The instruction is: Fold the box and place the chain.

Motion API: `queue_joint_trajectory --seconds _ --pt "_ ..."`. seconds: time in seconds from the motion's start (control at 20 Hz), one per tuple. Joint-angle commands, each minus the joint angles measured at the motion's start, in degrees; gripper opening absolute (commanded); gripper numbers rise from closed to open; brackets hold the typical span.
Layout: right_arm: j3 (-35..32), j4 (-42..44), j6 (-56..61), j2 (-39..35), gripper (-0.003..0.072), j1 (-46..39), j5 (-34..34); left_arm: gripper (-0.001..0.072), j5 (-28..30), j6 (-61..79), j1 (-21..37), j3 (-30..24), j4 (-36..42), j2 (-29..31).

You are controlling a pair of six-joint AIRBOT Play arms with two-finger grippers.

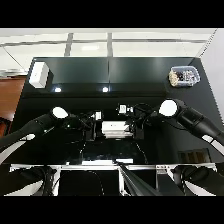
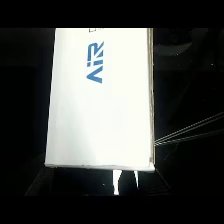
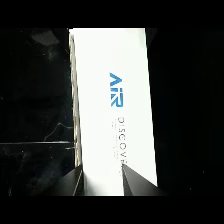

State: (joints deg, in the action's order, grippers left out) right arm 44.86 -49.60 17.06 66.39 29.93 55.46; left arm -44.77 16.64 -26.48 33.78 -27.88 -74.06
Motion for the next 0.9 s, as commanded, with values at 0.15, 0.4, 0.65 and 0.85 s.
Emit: queue_joint_trajectory --seconds 0.15,0.4,0.65,0.85 --pt "0.0 -0.2 0.1 0.0 0.0372 0.1 0.3 0.0353 0.0 0.0 0.0 0.0 0.0 0.0" --pt "-2.0 -0.2 0.6 0.0 0.0372 0.1 0.5 0.0353 0.0 0.0 0.0 0.0 0.0 0.0" --pt "-0.7 0.1 17.6 -4.5 0.0372 -0.3 -0.2 0.0353 0.0 0.0 0.0 0.0 0.0 0.0" --pt "-1.2 0.3 49.1 -6.3 0.0168 -1.3 5.0 0.0353 0.0 0.0 0.0 0.0 0.0 0.0"
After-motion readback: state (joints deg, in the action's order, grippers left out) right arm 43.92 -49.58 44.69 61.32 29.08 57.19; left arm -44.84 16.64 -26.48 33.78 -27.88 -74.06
